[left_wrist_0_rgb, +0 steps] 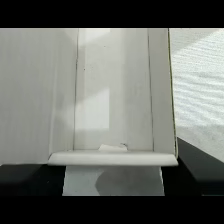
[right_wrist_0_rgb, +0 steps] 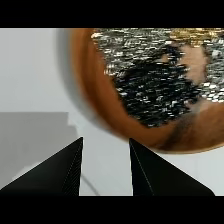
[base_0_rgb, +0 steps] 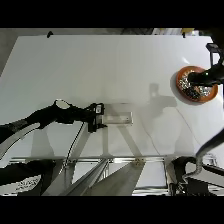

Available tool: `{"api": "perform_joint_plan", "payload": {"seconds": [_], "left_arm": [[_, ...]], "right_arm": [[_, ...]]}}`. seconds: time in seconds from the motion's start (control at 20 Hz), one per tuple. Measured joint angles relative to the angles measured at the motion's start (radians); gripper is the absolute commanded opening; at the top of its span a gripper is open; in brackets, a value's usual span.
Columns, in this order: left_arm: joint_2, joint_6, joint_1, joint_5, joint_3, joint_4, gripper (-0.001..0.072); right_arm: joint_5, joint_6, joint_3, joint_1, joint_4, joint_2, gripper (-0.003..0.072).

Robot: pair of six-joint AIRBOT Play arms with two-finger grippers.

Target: Fold the box and place the chain.

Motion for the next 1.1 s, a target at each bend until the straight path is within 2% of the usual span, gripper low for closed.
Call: {"api": "perform_joint_plan", "payload": {"seconds": [0.3, 1.0, 1.1], "left_arm": [[0.0, 0.0, 0.0, 0.0, 0.0, 0.0, 0.0311], [0.0, 0.0, 0.0, 0.0, 0.0, 0.0, 0.0311], [0.0, 0.0, 0.0, 0.0, 0.0, 0.0, 0.0311]], "right_arm": [[-0.051, -0.028, 0.0, -0.097, -0.008, -0.112, 0.0284], [-0.074, -0.051, 0.0, -0.114, 0.017, -0.21, 0.0267], [-0.072, -0.053, 0.0, -0.114, 0.018, -0.218, 0.0192]]}}
